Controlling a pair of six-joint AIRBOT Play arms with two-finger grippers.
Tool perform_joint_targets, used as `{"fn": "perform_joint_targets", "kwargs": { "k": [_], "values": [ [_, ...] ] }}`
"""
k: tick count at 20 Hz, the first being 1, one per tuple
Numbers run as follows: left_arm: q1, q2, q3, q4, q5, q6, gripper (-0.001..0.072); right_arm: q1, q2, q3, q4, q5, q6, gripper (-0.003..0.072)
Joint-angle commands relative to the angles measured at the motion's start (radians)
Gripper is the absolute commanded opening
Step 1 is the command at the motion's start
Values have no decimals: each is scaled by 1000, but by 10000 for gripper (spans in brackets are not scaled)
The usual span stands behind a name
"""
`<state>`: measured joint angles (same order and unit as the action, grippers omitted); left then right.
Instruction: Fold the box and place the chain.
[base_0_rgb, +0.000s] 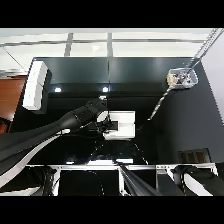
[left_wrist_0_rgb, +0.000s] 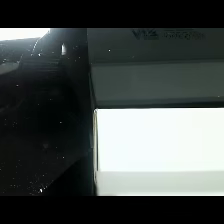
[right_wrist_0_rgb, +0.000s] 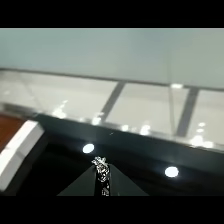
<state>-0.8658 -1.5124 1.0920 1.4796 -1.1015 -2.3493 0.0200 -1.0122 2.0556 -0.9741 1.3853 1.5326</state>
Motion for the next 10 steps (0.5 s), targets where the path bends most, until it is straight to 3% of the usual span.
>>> {"fn": "perform_joint_targets", "kwargs": {
  "k": [1, 5, 10],
  "values": [
    [0, 0, 0, 0, 1, 0, 29, 26, 2, 0, 149, 55, -5, 21],
    [0, 0, 0, 0, 0, 0, 29, 26, 2, 0, 261, 55, -16, 21],
    [0, 0, 0, 0, 0, 0, 29, 26, 1, -1, 268, 55, -16, 22]
  ]
}}
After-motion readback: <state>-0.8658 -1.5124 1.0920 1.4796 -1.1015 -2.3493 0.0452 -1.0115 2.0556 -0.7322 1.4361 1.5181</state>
